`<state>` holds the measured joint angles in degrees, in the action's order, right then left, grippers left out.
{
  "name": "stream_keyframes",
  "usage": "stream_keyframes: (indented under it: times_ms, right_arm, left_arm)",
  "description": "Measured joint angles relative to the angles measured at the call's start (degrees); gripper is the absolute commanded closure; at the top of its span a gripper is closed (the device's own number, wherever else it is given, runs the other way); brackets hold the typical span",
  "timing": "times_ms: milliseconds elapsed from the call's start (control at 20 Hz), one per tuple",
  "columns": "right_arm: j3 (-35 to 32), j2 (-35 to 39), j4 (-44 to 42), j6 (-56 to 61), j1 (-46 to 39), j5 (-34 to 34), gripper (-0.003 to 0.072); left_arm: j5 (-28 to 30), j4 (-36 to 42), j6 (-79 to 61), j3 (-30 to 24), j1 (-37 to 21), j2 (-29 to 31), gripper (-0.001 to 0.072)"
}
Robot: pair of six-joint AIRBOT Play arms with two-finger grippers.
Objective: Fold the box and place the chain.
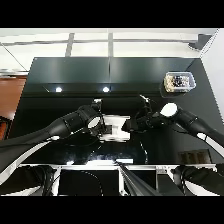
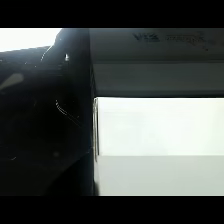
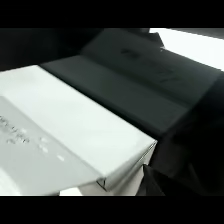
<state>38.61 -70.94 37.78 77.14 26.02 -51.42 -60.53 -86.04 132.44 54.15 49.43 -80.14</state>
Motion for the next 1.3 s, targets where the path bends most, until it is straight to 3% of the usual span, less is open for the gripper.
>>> stream_keyframes:
  times_ms: [200,250,300,600,650,750,1300]
  right_arm:
    - [3.78,-0.02,14.75,14.71,6.16,1.95,0.0129]
    - [4.7,-0.02,18.38,18.82,7.58,2.03,0.0227]
    - [5.55,-0.07,21.35,22.38,8.81,2.05,0.0248]
    - [10.08,-1.62,33.46,38.21,14.05,-1.53,0.025]
    - [10.71,-2.1,34.97,39.95,14.78,-2.6,0.025]
    - [11.98,-3.17,37.81,43.32,16.39,-4.04,0.0417]
    - [14.14,-7.54,42.73,54.53,19.85,-7.04,0.0426]
  left_arm:
    - [0.04,0.0,0.0,0.0,0.0,0.0,0.0683]
    - [0.04,0.0,0.0,0.0,0.0,0.0,0.0683]
    - [0.04,0.0,0.0,0.0,0.0,0.0,0.0683]
    - [0.04,0.0,0.09,0.0,0.0,0.0,0.0683]
    - [0.04,0.0,0.07,0.0,0.0,0.0,0.0683]
    - [0.04,0.0,-0.04,0.0,0.0,0.0,0.0683]
    - [0.02,0.02,0.0,0.0,0.0,0.0,0.0683]
